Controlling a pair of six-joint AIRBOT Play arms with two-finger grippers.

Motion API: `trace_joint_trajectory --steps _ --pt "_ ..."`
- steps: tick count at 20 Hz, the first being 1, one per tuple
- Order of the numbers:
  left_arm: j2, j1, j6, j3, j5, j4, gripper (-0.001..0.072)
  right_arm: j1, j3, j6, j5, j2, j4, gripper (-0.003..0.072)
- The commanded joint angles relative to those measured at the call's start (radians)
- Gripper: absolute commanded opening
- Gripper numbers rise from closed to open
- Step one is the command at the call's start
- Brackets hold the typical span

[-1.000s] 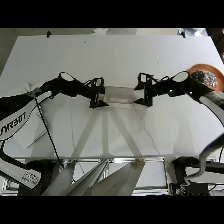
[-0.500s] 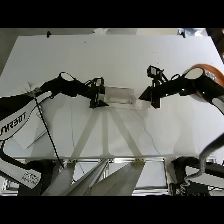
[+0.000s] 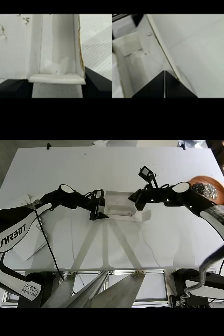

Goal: Fold the box and place the chain.

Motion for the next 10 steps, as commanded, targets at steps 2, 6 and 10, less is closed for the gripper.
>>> trace_joint_trajectory --steps 2,6,10 --pt "0.001 0.001 0.0 0.0 0.0 0.0 0.0277 0.006 0.001 0.029 -0.076 -0.083 0.022 0.0012" --pt "0.001 0.001 0.0 0.0 0.0 0.0 0.0277 0.006 0.001 0.028 0.021 -0.1 0.022 0.0013" --pt "0.001 0.001 0.0 0.0 0.0 0.0 0.0277 0.005 0.001 0.028 0.094 -0.037 0.013 0.0016"
